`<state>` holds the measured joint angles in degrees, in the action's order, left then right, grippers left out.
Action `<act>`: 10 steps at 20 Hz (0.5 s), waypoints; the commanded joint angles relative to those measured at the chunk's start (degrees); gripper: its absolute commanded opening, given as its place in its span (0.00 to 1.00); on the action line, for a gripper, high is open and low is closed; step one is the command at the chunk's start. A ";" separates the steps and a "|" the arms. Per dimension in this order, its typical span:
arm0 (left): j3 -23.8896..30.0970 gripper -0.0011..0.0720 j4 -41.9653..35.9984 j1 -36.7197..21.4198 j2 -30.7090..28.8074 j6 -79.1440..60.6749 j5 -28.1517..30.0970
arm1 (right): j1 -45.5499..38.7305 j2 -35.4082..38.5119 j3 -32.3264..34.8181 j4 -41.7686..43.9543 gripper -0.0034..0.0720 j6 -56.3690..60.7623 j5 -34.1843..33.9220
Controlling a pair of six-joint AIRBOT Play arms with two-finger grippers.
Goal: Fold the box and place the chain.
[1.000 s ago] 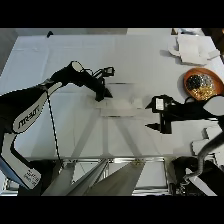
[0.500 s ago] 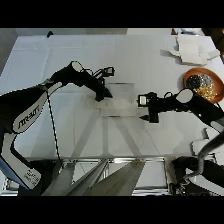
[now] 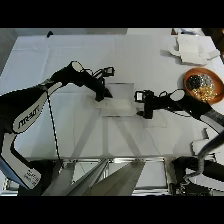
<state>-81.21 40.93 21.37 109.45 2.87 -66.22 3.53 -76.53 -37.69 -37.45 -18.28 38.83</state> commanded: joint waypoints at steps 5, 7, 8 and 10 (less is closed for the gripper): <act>0.02 0.03 0.00 0.04 0.04 -0.02 0.00 | 0.04 -0.81 0.02 5.18 0.97 -1.38 2.82; 0.02 0.03 0.00 0.04 0.04 -0.02 0.00 | 0.04 -0.81 0.02 3.32 0.97 -0.94 4.79; 0.02 0.03 0.00 0.04 0.04 -0.02 0.00 | 0.04 -0.81 0.02 3.17 0.97 -0.61 5.55; 0.02 0.03 0.00 0.04 0.04 -0.02 0.00 | 0.04 -0.81 0.02 3.39 0.97 1.16 5.75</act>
